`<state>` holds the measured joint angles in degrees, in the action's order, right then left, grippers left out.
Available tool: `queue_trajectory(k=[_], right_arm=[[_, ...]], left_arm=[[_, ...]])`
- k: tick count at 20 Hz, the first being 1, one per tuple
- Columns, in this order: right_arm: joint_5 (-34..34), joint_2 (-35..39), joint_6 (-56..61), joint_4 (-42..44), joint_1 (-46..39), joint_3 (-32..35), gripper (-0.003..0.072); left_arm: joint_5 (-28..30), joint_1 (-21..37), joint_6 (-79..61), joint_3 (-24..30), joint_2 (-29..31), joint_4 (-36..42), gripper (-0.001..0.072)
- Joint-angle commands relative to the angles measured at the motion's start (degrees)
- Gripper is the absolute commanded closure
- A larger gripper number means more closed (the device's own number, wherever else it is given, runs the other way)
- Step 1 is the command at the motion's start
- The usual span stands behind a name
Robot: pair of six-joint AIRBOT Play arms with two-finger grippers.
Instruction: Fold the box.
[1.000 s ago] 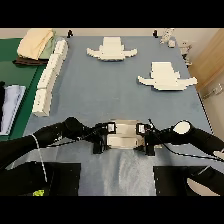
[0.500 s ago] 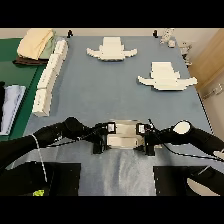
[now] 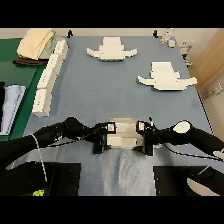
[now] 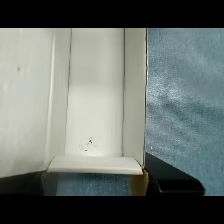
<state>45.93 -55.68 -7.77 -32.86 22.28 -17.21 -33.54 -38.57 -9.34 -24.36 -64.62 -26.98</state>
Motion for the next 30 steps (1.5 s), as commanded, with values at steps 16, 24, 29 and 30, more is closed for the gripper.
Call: queue_trajectory(k=[16,24,29,30], right_arm=[[22.51,26.84,80.15,-30.18,-0.02,-9.27,0.0232],[1.09,10.93,80.46,7.48,-0.02,-9.68,0.0425],[-0.52,-6.08,74.03,8.07,-0.02,-14.88,0.0512],[-1.27,-8.15,72.65,8.02,-0.02,-15.37,0.0531]], left_arm=[[0.02,-0.04,-0.07,-0.04,0.04,-0.02,0.0263],[0.04,-0.04,-0.07,-0.04,0.04,-0.02,0.0263],[0.04,-0.04,-0.07,-0.04,0.04,-0.02,0.0263],[0.04,-0.04,-0.07,-0.04,0.04,-0.02,0.0263]])
